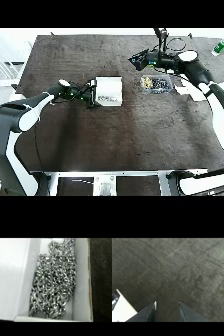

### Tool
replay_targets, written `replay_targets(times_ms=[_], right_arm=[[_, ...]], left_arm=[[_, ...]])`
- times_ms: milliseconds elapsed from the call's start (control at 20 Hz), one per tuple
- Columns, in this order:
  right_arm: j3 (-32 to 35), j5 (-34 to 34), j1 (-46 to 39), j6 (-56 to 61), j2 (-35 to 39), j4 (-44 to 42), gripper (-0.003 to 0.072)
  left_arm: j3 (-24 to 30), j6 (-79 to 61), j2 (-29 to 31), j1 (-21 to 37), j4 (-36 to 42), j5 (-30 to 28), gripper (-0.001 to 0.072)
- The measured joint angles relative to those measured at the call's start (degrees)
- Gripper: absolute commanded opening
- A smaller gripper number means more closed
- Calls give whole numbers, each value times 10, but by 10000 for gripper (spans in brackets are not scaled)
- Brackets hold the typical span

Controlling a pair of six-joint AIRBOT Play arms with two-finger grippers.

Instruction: Fold the box and place the chain.

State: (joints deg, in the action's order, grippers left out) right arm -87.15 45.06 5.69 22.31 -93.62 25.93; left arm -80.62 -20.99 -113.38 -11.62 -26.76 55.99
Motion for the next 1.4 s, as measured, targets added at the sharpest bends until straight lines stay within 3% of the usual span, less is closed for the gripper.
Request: replay_targets(times_ms=[250,450,850,1400], right_arm=[[-64,49,-2,0,-84,-3,342],[-81,75,19,0,-117,49,342],[-91,101,63,5,-130,163,343],[-135,233,76,-2,-131,191,343]], left_arm=[[0,0,0,0,0,0,179],[0,0,0,0,0,0,179],[0,0,0,0,0,0,179],[0,0,0,0,0,0,179]])
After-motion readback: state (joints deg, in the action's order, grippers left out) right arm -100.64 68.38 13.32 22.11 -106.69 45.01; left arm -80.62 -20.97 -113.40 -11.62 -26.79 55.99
